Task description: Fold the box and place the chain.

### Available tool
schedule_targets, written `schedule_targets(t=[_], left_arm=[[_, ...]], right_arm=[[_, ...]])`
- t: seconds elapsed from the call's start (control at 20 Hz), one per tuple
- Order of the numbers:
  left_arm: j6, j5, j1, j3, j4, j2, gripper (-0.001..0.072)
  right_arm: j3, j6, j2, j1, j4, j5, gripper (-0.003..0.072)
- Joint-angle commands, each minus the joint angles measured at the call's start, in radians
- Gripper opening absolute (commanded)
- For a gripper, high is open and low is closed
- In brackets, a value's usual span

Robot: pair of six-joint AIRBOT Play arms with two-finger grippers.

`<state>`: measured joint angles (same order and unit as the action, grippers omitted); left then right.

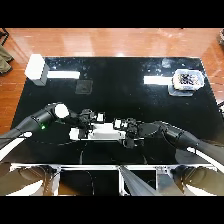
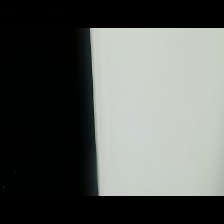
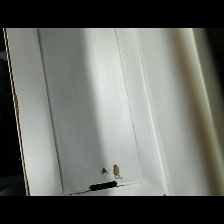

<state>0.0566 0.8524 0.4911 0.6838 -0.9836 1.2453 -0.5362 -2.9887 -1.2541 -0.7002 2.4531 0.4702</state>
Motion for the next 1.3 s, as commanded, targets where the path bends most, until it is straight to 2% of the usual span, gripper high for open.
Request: schedule_targets(t=[0.0, 0.2, 0.25, 0.3, 0.8, 0.9, 1.05, 1.1, 1.25], left_arm=[[0.000, -0.006, 0.000, 0.000, 0.000, -0.001, 0.0020], [0.000, -0.006, 0.000, 0.000, 0.000, -0.001, 0.0020], [0.000, -0.005, 0.000, 0.000, 0.000, -0.001, 0.0020], [0.000, -0.006, 0.000, 0.000, 0.000, -0.001, 0.0021], [0.000, -0.003, 0.000, 0.000, -0.001, -0.001, 0.0024], [0.002, -0.003, 0.000, 0.001, -0.004, -0.001, 0.0024], [0.003, -0.003, -0.001, 0.001, -0.004, -0.001, 0.0025], [0.003, -0.003, -0.001, 0.001, -0.005, -0.002, 0.0045], [0.003, -0.007, -0.001, 0.001, -0.007, -0.008, 0.0448]], right_arm=[[0.000, 0.000, -0.002, 0.000, 0.001, 0.002, 0.0693], [0.000, 0.000, -0.002, 0.000, -0.001, 0.002, 0.0680], [0.000, 0.000, -0.003, 0.000, -0.003, 0.002, 0.0515], [0.000, 0.000, -0.003, 0.000, -0.003, 0.002, 0.0463], [0.000, 0.000, -0.003, 0.000, -0.003, 0.002, 0.0464], [0.000, 0.000, -0.003, 0.000, -0.004, 0.002, 0.0194], [0.000, 0.000, -0.003, 0.000, -0.004, 0.002, 0.0192], [0.000, 0.000, -0.003, 0.000, -0.004, 0.002, 0.0191], [0.000, 0.000, -0.003, 0.000, -0.004, 0.002, 0.0191]])
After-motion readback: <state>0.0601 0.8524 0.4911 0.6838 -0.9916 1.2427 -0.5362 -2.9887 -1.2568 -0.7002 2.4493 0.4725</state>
